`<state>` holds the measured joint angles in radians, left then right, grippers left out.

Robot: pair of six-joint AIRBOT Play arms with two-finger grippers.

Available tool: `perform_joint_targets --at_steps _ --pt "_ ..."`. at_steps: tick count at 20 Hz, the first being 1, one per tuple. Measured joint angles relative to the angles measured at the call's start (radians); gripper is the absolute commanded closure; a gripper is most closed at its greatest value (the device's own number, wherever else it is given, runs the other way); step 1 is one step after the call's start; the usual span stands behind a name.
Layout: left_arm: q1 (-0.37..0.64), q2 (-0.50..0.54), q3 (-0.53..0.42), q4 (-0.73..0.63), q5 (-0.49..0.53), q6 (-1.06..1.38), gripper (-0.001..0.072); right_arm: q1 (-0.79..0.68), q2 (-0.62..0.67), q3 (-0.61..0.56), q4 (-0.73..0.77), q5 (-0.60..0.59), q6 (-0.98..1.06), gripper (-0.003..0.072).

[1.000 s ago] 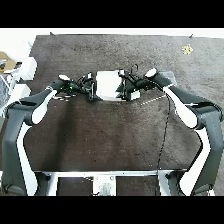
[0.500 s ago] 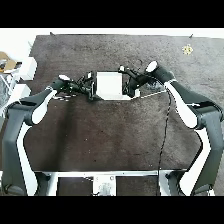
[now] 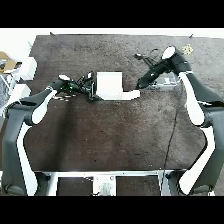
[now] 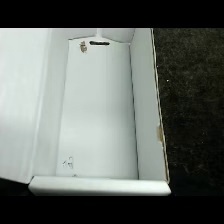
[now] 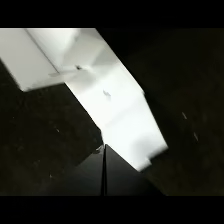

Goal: Fold the box and place the chain.

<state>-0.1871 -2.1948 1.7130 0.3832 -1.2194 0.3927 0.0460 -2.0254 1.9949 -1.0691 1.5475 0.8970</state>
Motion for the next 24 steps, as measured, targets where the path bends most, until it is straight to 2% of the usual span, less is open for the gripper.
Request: perform_joint_targets --at_steps 4,10,21,24 --pt "0.000 0.000 0.000 0.000 0.000 0.000 0.0366 -0.095 0.003 0.011 0.041 0.021 0.156 0.0683" --pt "0.000 0.000 0.000 0.000 0.000 0.000 0.0366 -0.142 0.004 -0.037 0.070 0.008 0.237 0.0683" --pt "0.000 0.000 0.000 0.000 0.000 0.000 0.0367 -0.120 0.051 -0.293 0.144 -0.233 0.218 0.0683" --pt "0.000 0.000 0.000 0.000 0.000 0.000 0.0367 -0.109 0.053 -0.358 0.215 -0.278 0.176 0.0683"
